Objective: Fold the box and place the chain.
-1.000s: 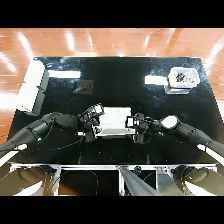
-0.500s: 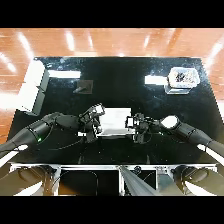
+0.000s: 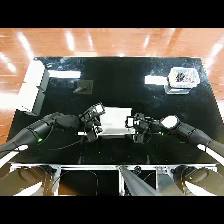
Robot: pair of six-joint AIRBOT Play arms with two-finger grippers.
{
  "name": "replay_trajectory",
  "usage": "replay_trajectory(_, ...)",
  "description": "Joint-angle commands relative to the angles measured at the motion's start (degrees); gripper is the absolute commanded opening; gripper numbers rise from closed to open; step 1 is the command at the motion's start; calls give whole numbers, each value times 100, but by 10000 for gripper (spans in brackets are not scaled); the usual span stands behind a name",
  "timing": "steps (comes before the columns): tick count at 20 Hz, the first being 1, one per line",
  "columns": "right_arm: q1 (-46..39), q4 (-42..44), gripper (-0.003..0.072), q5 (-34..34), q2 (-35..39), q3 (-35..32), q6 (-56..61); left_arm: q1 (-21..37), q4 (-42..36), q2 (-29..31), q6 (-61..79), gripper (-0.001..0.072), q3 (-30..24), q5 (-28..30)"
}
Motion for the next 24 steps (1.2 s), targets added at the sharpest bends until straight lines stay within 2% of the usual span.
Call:
replay_trajectory(1, 4, -9, 621, 11, -4, -2, -7, -140, -33, -57, 33, 368, 4, -319)
replay_trajectory(4, 4, -9, 621, 13, -4, -2, -7, -323, -28, -164, 33, 368, 4, -424)
replay_trajectory(10, 4, -9, 621, 13, -4, -2, -7, -341, -28, -166, 31, 381, 4, -431)
replay_trajectory(11, 4, -9, 621, 13, -4, -2, -7, -341, -26, -166, 31, 452, 4, -457)
replay_trajectory(12, 4, -9, 621, 13, -4, -2, -7, -341, -31, -166, 24, 618, 4, -542)
replay_trajectory(14, 4, -9, 621, 13, -4, -2, -7, -339, -28, -166, 13, 607, 28, -577)
replay_trajectory(15, 4, -9, 621, 13, -4, -2, -7, -341, -28, -166, 13, 576, 35, -575)
replay_trajectory(16, 4, -9, 621, 13, -4, -2, -7, -341, -28, -166, 11, 464, 35, -568)
replay_trajectory(17, 4, -9, 621, 13, -4, -2, -7, -341, -28, -166, 11, 426, 35, -573)
replay_trajectory(18, 4, -9, 621, 13, -4, -2, -7, -341, -31, -166, 11, 436, 35, -581)
replay_trajectory(20, 4, -9, 621, 13, -4, -2, -7, -341, -28, -166, 9, 553, 35, -575)
replay_trajectory(21, 4, -9, 621, 13, -4, -2, -7, -341, -28, -166, 9, 545, 35, -575)
replay_trajectory(22, 4, -9, 621, 13, -4, -2, -7, -339, -26, -166, -39, 453, 46, -575)
replay_trajectory(24, 4, -9, 621, 13, -4, -2, -4, -299, -9, -164, -85, 99, 85, -553)
